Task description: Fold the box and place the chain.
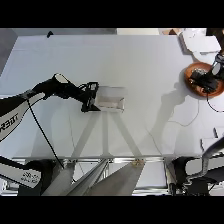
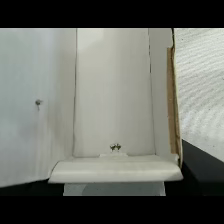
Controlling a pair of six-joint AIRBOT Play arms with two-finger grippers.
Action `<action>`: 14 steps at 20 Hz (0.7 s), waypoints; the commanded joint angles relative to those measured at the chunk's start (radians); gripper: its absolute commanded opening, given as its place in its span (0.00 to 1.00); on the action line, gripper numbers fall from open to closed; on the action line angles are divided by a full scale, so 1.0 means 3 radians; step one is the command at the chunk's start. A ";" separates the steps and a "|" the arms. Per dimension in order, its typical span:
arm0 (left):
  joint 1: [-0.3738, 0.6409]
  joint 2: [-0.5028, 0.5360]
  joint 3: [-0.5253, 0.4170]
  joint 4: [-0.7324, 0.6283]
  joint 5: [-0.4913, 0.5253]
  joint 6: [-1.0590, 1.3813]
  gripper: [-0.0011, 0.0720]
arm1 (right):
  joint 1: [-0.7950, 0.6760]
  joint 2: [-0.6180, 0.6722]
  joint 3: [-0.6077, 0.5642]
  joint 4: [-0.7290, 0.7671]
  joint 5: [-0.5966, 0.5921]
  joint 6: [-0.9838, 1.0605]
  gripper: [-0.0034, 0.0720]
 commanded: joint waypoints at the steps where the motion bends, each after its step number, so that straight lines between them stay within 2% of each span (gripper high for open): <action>1: -0.0001 -0.0001 0.0000 0.0000 0.0000 0.0001 0.47 | 0.0097 0.0299 0.0006 -0.0051 0.0226 -0.0476 0.06; 7: -0.0001 -0.0001 0.0000 0.0000 0.0001 0.0001 0.47 | 0.0365 0.1110 0.0005 -0.0109 0.0827 -0.0848 0.06; 14: -0.0001 -0.0001 0.0000 0.0000 0.0001 0.0001 0.47 | 0.0851 0.1811 -0.0028 -0.0104 0.1592 -0.0975 0.06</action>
